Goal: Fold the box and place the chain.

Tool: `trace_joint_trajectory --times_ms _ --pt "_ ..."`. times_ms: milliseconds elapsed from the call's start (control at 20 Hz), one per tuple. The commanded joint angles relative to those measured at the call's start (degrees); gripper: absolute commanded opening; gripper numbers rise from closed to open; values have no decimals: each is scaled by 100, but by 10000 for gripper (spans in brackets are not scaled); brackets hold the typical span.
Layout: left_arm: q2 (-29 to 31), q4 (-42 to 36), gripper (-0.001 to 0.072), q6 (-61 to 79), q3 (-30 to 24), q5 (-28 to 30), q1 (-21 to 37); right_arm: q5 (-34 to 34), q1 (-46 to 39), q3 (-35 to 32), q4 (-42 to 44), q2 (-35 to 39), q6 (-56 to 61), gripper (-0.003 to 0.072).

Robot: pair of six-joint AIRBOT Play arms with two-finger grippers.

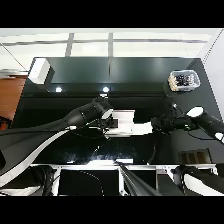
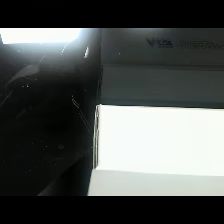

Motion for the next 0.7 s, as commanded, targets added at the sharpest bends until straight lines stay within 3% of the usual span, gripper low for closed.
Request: trace_joint_trajectory --times_ms 0,150,200,300,350,650 --pt "-4 13 29 -2 2 9 7 -184 321 -2 234 -125 -68 80" --pt "-4 11 29 -2 2 4 7 136 208 210 229 -120 -105 507" --pt "-4 11 29 -2 2 7 7 354 173 337 225 -118 -251 609" --pt "-4 11 29 -2 2 9 7 802 168 605 208 -118 -435 639" --pt "-4 13 29 -2 2 9 7 953 197 717 229 -118 -481 694" --pt "-4 13 29 -2 2 7 7 914 627 807 234 -118 -481 692"
